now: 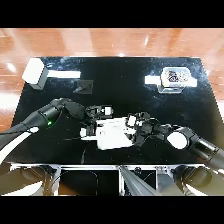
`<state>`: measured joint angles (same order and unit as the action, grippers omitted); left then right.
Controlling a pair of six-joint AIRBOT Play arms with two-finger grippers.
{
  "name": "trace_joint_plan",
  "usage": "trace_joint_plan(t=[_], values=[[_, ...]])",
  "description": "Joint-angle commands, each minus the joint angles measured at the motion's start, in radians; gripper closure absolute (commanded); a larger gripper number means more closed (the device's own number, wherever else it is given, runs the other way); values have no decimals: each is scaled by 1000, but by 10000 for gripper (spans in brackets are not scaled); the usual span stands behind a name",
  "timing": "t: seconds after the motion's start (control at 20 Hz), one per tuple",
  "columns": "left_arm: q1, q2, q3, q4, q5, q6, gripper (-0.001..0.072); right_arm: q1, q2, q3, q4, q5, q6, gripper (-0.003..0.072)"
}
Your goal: Fold the box and place the chain.
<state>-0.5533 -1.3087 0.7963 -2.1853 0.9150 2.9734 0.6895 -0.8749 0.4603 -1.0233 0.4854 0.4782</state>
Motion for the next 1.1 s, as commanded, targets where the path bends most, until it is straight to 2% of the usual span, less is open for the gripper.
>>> trace_joint_plan(t=[0.0, 0.2, 0.3, 0.45, 0.55, 0.7, 0.75, 0.85, 0.95, 1.05], values=[[0, 1, 0, 0, 0, 3, 688, 0, 2, 0, -2, -15, 39, -34], [0, 1, 0, 0, 0, 3, 688, -2, 2, 0, -34, -6, 39, -34], [0, 1, 0, 0, 2, 3, 688, -22, 2, 1, -40, 35, 39, -34], [0, 0, 0, 0, 2, 3, 688, -73, 4, 1, -159, 108, 39, -34], [0, 0, 0, 0, 2, 3, 688, -101, 4, 1, -208, 206, 39, -34], [0, 0, 0, 0, 2, 3, 688, -111, 3, -11, -203, 412, 39, -33], [0, 0, 0, 0, 2, 3, 688, -108, 3, -19, -191, 447, 38, -33], [0, 0, 0, -1, 2, 3, 688, -108, 3, -36, -104, 433, 22, -33], [0, 0, 0, -1, 2, 3, 688, -105, 2, -43, 23, 408, -115, -33], [0, 0, 0, -4, 2, 3, 688, -76, -2, -43, 29, 350, -172, -33]])
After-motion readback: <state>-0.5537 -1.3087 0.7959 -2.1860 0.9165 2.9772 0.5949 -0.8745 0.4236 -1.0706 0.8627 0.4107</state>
